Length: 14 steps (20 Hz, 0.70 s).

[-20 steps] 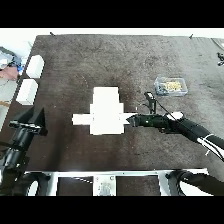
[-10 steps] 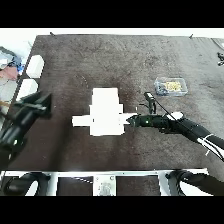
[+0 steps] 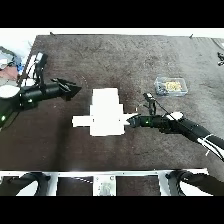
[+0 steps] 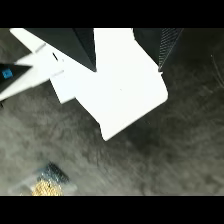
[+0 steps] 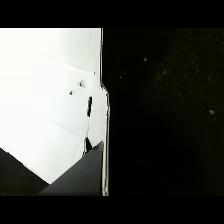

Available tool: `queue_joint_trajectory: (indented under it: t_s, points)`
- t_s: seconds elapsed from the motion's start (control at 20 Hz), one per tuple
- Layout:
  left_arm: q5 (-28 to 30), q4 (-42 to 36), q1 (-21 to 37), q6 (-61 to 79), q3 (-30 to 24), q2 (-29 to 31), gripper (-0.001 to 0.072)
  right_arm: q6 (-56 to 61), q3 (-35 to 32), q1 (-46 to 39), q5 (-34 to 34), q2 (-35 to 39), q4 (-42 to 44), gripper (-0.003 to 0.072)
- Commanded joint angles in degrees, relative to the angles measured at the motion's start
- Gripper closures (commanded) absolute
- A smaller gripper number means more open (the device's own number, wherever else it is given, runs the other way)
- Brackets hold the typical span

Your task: Fold the box and place the chain.

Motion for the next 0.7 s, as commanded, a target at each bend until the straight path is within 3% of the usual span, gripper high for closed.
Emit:
queue_joint_trajectory:
  t_s: [0.0, 0.15, 0.3, 0.65]
  points:
    - [-8.5, 12.3, 0.0, -14.5, 9.2, -6.3, 0.0276, 0.0, 0.0, 0.0, -0.7, 0.0, -0.3, 0.0679]
    - [-19.9, 13.0, 0.0, -17.3, 17.9, -14.8, 0.0275, 0.0, 0.0, 0.0, -0.8, 0.0, -0.3, 0.0679]
    - [-26.5, 13.0, -0.1, -19.1, 25.1, -23.4, 0.0274, 0.0, 0.0, 0.0, -0.8, 0.0, -0.3, 0.0679]
    - [-28.2, 14.7, -0.2, -20.1, 28.3, -31.5, 0.0274, 0.0, 0.0, 0.0, -0.8, 0.0, -0.3, 0.0679]
